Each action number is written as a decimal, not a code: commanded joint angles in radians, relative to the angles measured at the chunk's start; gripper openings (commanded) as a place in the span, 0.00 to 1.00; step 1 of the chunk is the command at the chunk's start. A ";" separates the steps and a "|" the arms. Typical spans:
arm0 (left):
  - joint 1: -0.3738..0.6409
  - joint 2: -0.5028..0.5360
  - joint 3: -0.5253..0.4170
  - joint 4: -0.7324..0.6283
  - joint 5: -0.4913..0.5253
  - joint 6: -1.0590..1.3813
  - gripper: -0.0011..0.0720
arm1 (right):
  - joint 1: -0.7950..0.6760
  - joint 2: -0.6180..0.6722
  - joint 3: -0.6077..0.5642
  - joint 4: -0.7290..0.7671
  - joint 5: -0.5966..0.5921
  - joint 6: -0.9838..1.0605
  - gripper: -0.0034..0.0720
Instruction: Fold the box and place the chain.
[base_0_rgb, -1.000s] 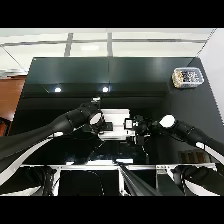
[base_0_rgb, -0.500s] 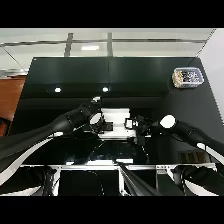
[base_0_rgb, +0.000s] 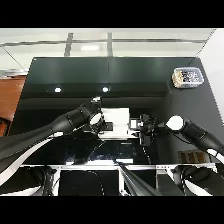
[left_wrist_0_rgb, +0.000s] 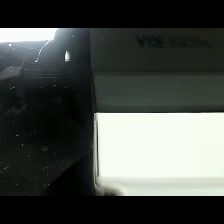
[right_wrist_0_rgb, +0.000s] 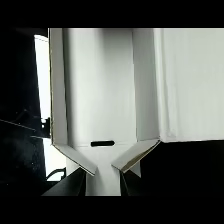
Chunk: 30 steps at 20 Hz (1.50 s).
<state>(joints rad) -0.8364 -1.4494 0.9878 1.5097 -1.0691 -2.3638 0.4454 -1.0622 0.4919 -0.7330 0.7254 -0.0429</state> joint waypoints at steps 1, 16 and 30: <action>0.001 0.000 -0.001 0.000 -0.006 0.000 0.05 | 0.006 0.007 0.000 0.096 0.005 0.010 0.34; 0.001 0.000 -0.001 0.000 0.019 0.000 0.05 | 0.056 -0.102 0.000 0.269 -0.023 0.010 0.21; 0.001 0.000 -0.001 0.000 0.016 0.000 0.05 | 0.040 -0.071 0.009 0.203 0.043 0.251 0.07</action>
<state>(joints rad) -0.8364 -1.4490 0.9871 1.5097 -1.0496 -2.3657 0.4957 -1.1538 0.4934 -0.4786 0.7406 0.0792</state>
